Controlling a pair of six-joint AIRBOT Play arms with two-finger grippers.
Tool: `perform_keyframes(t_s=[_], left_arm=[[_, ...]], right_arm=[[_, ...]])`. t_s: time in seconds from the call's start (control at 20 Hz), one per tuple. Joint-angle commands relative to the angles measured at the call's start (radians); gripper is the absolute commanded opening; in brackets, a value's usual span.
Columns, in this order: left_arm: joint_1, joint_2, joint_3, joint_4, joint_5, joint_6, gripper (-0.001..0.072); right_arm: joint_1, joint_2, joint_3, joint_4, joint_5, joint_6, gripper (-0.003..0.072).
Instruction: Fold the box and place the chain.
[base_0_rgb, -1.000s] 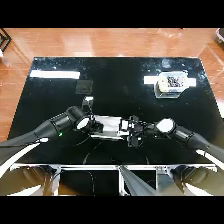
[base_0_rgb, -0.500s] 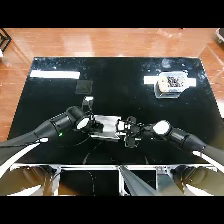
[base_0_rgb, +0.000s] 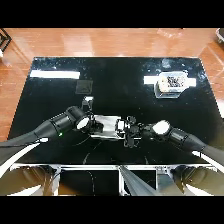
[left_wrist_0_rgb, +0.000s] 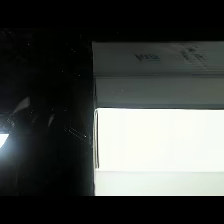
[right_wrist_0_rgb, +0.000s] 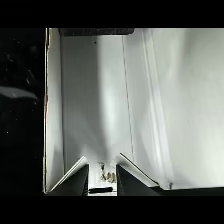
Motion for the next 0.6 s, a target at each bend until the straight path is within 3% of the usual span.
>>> perform_keyframes(t_s=[0.0,0.15,0.4,0.5,0.55], left_arm=[[0.000,-0.001,0.000,-0.011,-0.002,0.001,0.0029],[0.000,-0.001,0.000,-0.015,-0.002,0.001,0.0029],[0.000,-0.001,0.000,-0.016,-0.002,0.001,0.0029],[0.000,-0.001,0.000,-0.016,-0.002,0.001,0.0029],[0.000,-0.001,0.000,-0.016,-0.002,0.001,0.0029]], right_arm=[[0.001,0.000,0.001,0.000,-0.001,-0.002,0.0388],[0.001,0.000,0.001,0.001,-0.002,-0.002,0.0313],[0.000,0.000,0.001,0.000,-0.009,-0.002,0.0316],[0.000,0.000,0.001,0.000,-0.010,-0.002,0.0507],[0.000,0.000,0.001,0.000,-0.010,-0.002,0.0475]])
